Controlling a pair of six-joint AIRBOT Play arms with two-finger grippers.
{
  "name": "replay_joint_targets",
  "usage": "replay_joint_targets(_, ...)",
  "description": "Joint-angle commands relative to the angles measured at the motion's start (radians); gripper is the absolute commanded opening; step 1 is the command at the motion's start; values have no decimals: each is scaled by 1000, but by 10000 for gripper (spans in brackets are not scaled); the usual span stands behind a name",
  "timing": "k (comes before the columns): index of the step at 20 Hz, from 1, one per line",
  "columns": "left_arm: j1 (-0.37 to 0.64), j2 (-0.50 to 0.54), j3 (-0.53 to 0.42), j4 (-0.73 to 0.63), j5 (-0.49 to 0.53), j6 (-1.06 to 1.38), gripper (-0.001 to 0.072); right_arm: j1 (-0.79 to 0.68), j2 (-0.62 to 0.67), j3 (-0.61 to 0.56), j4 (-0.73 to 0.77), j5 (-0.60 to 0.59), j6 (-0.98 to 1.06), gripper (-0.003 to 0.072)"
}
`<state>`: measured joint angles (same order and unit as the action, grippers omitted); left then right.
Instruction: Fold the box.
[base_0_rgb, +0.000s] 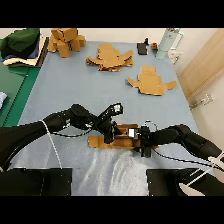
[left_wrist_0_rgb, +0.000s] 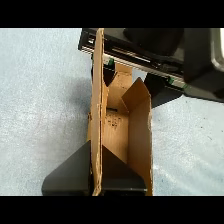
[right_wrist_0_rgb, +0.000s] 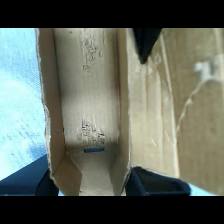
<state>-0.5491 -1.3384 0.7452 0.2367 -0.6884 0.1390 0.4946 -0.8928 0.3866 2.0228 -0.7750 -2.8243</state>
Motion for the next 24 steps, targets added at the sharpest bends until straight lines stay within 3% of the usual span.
replay_joint_targets(1, 1, -1, 0, -14, -1, 0, 14, 0, 1, 0, 1, 0, 0, 485)
replay_joint_targets(12, 1, 0, 0, -14, 0, -1, 16, 0, 1, 0, 0, 0, 0, 485)
replay_joint_targets(13, 1, 0, 0, -14, -1, -9, 64, 0, 1, 0, 0, 0, 0, 485)
replay_joint_targets(14, 1, 1, 0, -14, 0, -33, 374, 0, 1, 0, 0, 0, 0, 485)
replay_joint_targets(15, 2, 2, 0, -13, 0, -64, 573, 0, 1, 0, 0, 0, 0, 485)
replay_joint_targets(20, 28, 45, 0, 70, 1, -202, 598, 0, 1, 0, 0, 0, 0, 486)
replay_joint_targets(24, 93, 121, 0, 230, -4, -429, 598, 0, 1, 0, 1, 0, 0, 485)
